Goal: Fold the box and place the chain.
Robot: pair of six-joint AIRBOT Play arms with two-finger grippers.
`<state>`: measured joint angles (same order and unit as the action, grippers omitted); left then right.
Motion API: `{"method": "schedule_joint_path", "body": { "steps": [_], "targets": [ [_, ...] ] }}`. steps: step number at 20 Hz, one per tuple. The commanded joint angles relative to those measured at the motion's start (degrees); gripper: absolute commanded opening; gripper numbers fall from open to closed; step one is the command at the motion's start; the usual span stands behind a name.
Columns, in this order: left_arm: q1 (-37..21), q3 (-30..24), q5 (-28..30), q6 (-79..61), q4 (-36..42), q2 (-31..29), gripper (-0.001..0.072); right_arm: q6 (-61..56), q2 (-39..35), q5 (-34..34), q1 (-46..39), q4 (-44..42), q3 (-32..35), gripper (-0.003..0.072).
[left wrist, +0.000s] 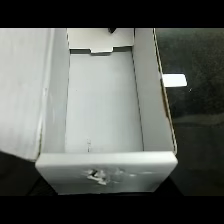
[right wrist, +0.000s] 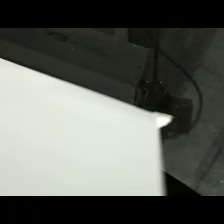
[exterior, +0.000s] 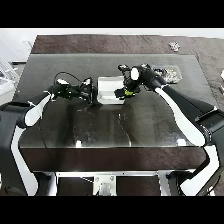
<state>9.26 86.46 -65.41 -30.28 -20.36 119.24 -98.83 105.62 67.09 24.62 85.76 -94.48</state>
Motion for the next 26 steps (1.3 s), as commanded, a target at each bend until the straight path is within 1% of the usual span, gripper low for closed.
{"method": "schedule_joint_path", "body": {
  "steps": [1, 2, 5, 6, 7, 8, 9, 10, 13, 14, 15, 16, 18, 19, 20, 21, 23, 26],
  "targets": [
    [-0.02, 0.02, 0.02, 0.00, -0.02, 0.00, 0.0542, -1.73, 0.26, 0.07, 0.57, 1.99, -0.04, 0.0323],
    [-0.02, 0.02, 0.00, 0.00, -0.04, 0.00, 0.0542, -2.01, 0.39, 0.07, 0.57, 2.01, -0.04, 0.0288],
    [-0.02, 0.02, 0.00, 0.00, -0.04, 0.00, 0.0542, -4.37, 0.90, 0.11, 0.96, 2.91, -0.04, 0.0285],
    [-0.02, 0.02, 0.00, 0.00, -0.02, 0.00, 0.0542, -4.74, 0.96, 0.15, 1.29, 3.28, -0.04, 0.0273],
    [-0.02, 0.02, 0.00, 0.00, -0.02, 0.00, 0.0542, -4.74, 0.98, 0.52, 1.73, 3.93, -0.04, 0.0190],
    [-0.02, 0.02, 0.00, 0.02, -0.02, 0.00, 0.0542, -5.44, 0.98, 0.55, 2.25, 5.20, -0.04, 0.0143],
    [-0.02, 0.02, 0.00, 0.02, -0.02, 0.00, 0.0542, -6.43, 0.98, 0.61, 2.78, 6.62, -0.04, 0.0135],
    [-0.02, 0.02, 0.00, 0.02, -0.02, 0.00, 0.0542, -6.67, 0.98, 0.66, 3.21, 7.54, -0.07, 0.0066],
    [-0.02, 0.02, 0.00, 0.00, -0.04, 0.00, 0.0543, -6.64, 0.94, 1.11, 3.76, 7.91, -0.07, 0.0065],
    [-0.02, 0.02, 0.00, 0.00, -0.02, 0.00, 0.0542, -6.67, 0.85, 1.60, 3.74, 7.91, -0.07, 0.0124],
    [-0.02, 0.02, 0.00, 0.00, -0.04, 0.00, 0.0543, -6.67, 0.68, 2.21, 3.65, 7.91, -0.07, 0.0258],
    [-0.02, 0.02, 0.00, 0.02, -0.02, 0.00, 0.0542, -6.88, 0.33, 2.38, 3.43, 7.89, -0.07, 0.0302],
    [-0.02, 0.02, 0.00, 0.00, -0.04, 0.00, 0.0542, -7.26, -1.09, 2.12, 3.04, 7.98, -0.07, 0.0302],
    [-0.02, 0.02, 0.00, 0.00, -0.04, 0.00, 0.0542, -7.26, -2.08, 1.55, 2.75, 8.20, -0.07, 0.0315],
    [-0.02, 0.02, 0.02, 0.00, -0.04, 0.00, 0.0542, -7.26, -3.08, 0.90, 2.56, 8.17, -0.07, 0.0380],
    [-0.02, 0.02, 0.02, 0.00, -0.04, 0.00, 0.0542, -7.26, -4.22, 0.20, 2.27, 8.17, -0.07, 0.0422],
    [-0.02, 0.02, 0.00, 0.00, -0.04, 0.00, 0.0542, -7.06, -6.23, -0.66, 1.88, 8.37, -0.07, 0.0424],
    [-0.02, 0.02, 0.00, 0.02, -0.02, 0.00, 0.0542, -5.68, -9.07, -0.66, 1.05, 11.23, -0.07, 0.0424]
  ]
}}
